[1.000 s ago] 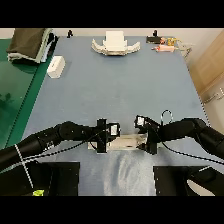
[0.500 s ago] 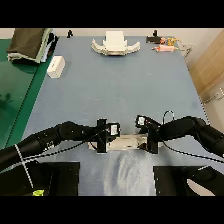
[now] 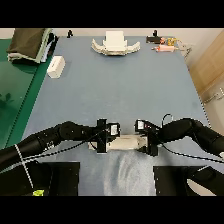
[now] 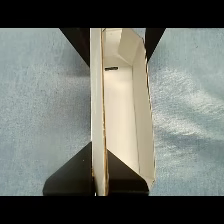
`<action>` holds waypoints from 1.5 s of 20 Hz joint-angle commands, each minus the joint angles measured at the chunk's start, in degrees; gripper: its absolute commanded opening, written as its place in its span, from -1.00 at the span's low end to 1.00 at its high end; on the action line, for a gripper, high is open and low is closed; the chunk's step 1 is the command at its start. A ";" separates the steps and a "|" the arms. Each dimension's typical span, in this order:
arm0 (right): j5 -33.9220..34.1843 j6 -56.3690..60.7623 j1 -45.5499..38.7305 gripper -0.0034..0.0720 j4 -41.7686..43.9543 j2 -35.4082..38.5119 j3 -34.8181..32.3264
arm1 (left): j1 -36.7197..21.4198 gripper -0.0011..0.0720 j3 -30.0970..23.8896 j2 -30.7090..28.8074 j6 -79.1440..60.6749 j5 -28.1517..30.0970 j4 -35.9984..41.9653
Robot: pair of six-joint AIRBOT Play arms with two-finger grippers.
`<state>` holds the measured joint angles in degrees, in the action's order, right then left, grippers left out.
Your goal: Fold the box.
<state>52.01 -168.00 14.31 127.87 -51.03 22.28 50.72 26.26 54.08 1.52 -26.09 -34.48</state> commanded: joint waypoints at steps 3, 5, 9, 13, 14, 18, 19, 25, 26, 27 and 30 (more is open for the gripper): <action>-1.22 -2.78 0.02 0.95 1.60 -1.18 -1.46 | 0.00 -0.94 0.04 -0.02 0.00 0.02 -0.02; -1.51 -3.56 0.02 0.95 1.57 -1.18 -1.90 | 0.00 -0.94 0.04 -0.02 0.00 0.02 0.00; -2.64 -3.91 0.04 0.89 1.40 -1.53 -1.99 | 0.00 -0.94 0.04 0.00 0.00 0.02 0.00; -2.49 -3.91 1.20 0.50 0.90 -1.77 -2.60 | 0.00 -0.94 0.04 -0.02 0.00 0.02 0.00; -2.43 -3.91 1.53 0.34 0.85 -1.77 -2.60 | 0.00 -0.94 0.04 -0.02 0.00 0.02 0.00; -2.47 -3.91 1.53 0.38 0.57 -1.75 -2.60 | 0.00 -0.94 0.04 -0.02 0.00 0.02 -0.02; -2.45 -3.91 1.53 0.38 0.52 -1.75 -2.60 | 0.00 -0.94 0.04 0.00 0.00 0.02 0.00; -2.43 -3.89 1.53 0.69 0.52 -0.44 -2.60 | 0.00 -0.94 0.04 -0.02 0.00 0.02 -0.02; -2.43 -3.89 1.53 0.69 0.55 -0.37 -2.60 | 0.00 -0.94 0.04 -0.02 0.00 0.02 0.00; -2.43 -3.89 1.53 0.69 0.52 -0.37 -2.60 | 0.00 -0.94 0.04 0.00 0.00 0.02 0.00; -2.47 -3.89 1.53 0.61 0.50 -0.37 -2.60 | 0.00 -0.94 0.04 -0.02 0.00 0.02 0.00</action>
